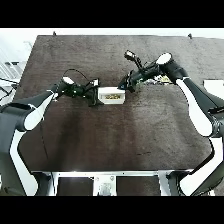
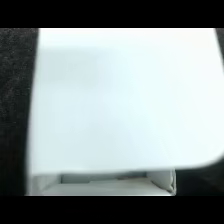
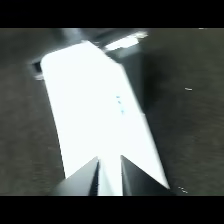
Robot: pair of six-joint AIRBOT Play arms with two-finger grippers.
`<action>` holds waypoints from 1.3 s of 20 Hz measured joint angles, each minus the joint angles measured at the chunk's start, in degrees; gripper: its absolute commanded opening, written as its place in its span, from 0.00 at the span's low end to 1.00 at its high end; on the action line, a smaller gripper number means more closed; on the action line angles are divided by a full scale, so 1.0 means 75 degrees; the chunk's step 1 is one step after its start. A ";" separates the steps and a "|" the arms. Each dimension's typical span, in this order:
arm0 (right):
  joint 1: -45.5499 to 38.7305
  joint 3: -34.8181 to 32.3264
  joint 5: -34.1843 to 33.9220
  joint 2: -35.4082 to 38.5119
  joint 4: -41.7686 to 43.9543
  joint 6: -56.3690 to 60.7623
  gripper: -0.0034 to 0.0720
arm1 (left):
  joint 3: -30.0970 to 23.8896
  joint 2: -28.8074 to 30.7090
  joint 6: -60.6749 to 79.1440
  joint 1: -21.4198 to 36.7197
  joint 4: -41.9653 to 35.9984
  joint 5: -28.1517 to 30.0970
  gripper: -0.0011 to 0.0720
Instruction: Fold the box and place the chain.
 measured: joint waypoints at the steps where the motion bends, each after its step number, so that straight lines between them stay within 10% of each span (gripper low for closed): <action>1: 0.0017 0.0003 0.0038 0.0000 -0.0015 0.0006 0.39 | 0.0000 0.0000 -0.0003 0.0000 0.0000 0.0000 0.49; 26: 0.0761 0.0003 -0.0752 -0.0143 -0.0860 -0.0029 0.46 | 0.0000 0.0000 -0.0009 0.0000 -0.0003 0.0003 0.49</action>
